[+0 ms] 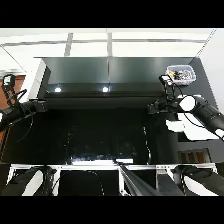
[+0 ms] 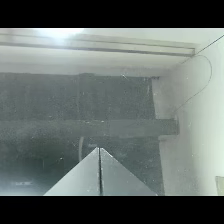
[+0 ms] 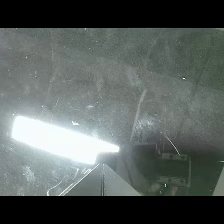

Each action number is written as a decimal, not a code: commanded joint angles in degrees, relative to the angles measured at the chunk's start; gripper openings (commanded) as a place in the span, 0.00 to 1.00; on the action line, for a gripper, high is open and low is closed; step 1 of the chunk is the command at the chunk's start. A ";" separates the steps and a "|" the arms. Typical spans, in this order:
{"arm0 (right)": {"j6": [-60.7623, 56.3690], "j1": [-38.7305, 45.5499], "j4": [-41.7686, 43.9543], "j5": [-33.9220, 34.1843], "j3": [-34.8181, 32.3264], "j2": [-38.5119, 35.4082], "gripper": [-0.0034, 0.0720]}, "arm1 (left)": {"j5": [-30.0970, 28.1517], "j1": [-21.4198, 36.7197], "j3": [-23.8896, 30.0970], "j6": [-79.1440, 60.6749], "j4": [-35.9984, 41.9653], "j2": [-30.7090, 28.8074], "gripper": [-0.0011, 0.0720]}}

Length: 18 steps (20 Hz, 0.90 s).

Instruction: Fold the box and place the chain.

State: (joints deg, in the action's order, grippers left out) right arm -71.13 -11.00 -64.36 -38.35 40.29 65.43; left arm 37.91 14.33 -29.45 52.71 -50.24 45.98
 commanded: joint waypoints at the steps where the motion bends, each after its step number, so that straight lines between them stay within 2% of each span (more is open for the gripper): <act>1: 0.00 -0.07 0.00 0.00 0.04 0.00 0.07 | 0.00 -0.04 0.04 0.00 -0.02 -0.04 0.05; 18: -0.02 -0.07 0.90 0.15 0.04 0.00 0.07 | -1.22 -0.04 0.07 -0.02 0.22 -0.02 0.05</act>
State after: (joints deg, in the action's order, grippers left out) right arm -71.13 -11.00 -64.25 -38.33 40.29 65.43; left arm 37.56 14.33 -29.41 52.71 -50.22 45.98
